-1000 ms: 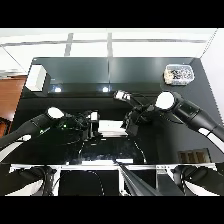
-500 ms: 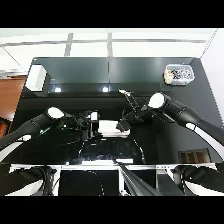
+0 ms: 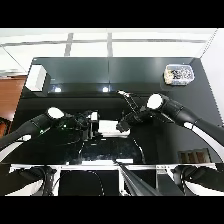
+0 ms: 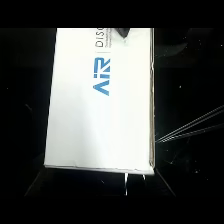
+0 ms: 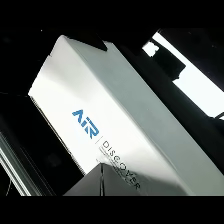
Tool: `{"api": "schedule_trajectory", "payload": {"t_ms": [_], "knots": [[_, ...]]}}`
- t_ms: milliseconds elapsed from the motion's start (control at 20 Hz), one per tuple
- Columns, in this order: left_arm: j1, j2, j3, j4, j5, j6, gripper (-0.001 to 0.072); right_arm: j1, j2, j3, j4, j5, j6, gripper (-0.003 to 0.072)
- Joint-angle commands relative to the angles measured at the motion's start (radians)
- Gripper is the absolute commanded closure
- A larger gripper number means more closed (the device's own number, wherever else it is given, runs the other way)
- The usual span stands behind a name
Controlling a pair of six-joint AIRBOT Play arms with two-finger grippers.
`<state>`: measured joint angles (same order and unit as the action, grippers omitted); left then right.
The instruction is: Fold the box and place the chain.
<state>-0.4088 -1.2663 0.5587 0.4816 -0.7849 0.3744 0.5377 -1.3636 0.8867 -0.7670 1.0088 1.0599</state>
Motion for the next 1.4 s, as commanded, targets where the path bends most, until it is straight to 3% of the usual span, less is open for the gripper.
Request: {"api": "schedule_trajectory", "payload": {"t_ms": [0,150,250,300,350,450,550,650,800,900,1150,1350], "knots": [[0.001,-0.001,0.001,-0.002,-0.001,0.0,0.0264,-0.015,0.026,0.022,-0.008,0.072,0.003,0.0671],[0.001,0.001,0.001,-0.015,-0.005,-0.029,0.0263,-0.08,0.14,0.057,0.006,0.165,-0.003,0.0671],[0.003,0.023,0.009,0.002,-0.005,-0.061,0.0257,-0.156,0.24,0.056,-0.059,0.214,-0.002,0.0671],[0.003,0.045,0.017,0.029,-0.006,-0.08,0.0166,-0.2,0.282,0.056,-0.113,0.252,0.007,0.0671],[0.003,0.075,0.024,0.06,-0.007,-0.136,-0.0011,-0.252,0.319,0.056,-0.183,0.298,0.025,0.0671],[0.002,0.137,0.043,0.087,-0.033,-0.27,-0.0011,-0.354,0.367,0.056,-0.287,0.38,0.066,0.0671],[-0.001,0.185,0.068,0.086,-0.13,-0.319,-0.0011,-0.445,0.389,0.055,-0.275,0.414,0.066,0.0671],[-0.039,0.19,0.1,0.084,-0.132,-0.372,-0.001,-0.494,0.392,0.053,-0.224,0.389,0.066,0.0671],[-0.14,0.114,0.174,0.084,-0.032,-0.396,-0.001,-0.496,0.392,0.048,-0.158,0.31,0.066,0.0671],[-0.187,-0.002,0.248,0.087,0.028,-0.462,-0.001,-0.494,0.392,0.046,-0.138,0.297,0.066,0.0671],[-0.198,-0.22,0.435,0.193,-0.201,-0.699,-0.001,-0.494,0.392,0.033,-0.146,0.346,0.066,0.0671],[-0.237,-0.232,0.48,0.31,-0.218,-0.756,-0.001,-0.494,0.392,0.018,-0.149,0.35,0.065,0.0671]]}}
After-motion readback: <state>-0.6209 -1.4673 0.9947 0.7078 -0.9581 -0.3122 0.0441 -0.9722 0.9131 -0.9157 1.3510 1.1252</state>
